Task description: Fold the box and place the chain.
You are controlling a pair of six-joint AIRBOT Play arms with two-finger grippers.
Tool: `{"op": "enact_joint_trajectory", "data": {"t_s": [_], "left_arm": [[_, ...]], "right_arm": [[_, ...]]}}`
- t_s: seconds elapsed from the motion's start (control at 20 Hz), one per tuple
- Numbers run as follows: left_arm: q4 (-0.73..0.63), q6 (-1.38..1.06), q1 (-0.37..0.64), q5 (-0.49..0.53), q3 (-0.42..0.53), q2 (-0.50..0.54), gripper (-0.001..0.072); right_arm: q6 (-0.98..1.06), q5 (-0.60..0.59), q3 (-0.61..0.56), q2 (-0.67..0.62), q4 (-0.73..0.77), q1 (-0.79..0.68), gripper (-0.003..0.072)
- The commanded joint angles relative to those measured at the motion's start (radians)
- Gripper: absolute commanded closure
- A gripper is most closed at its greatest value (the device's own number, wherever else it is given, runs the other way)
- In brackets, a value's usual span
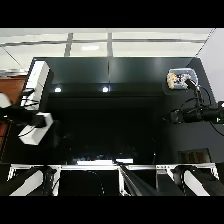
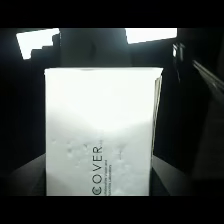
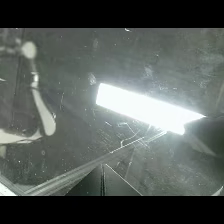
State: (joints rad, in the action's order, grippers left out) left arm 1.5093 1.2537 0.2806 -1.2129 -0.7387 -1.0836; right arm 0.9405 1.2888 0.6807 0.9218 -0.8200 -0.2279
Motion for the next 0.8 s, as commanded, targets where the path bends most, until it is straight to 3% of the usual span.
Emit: {"op": "enact_joint_trajectory", "data": {"t_s": [0.0,0.1,0.25,0.6,0.65,0.75], "left_arm": [[0.040,-0.017,0.254,0.094,0.014,0.013,0.0355],[-0.004,-0.169,0.330,0.204,0.014,0.013,0.0355],[-0.140,-0.372,0.346,0.330,0.014,0.000,0.0356],[-0.213,-0.438,0.289,0.429,0.013,-0.120,0.0353],[-0.214,-0.438,0.286,0.449,0.013,-0.128,0.0338],[-0.228,-0.435,0.285,0.481,0.010,-0.137,0.0234]], "right_arm": [[0.012,0.001,0.000,-0.001,0.001,0.000,0.0675],[0.040,0.001,0.000,-0.001,0.001,0.000,0.0675],[0.056,0.000,0.000,-0.001,0.001,0.000,0.0675],[0.088,-0.013,0.000,-0.001,0.000,0.002,0.0676],[0.089,-0.013,0.000,-0.001,0.001,0.003,0.0676],[0.089,-0.011,0.000,-0.001,0.000,0.011,0.0675]]}}
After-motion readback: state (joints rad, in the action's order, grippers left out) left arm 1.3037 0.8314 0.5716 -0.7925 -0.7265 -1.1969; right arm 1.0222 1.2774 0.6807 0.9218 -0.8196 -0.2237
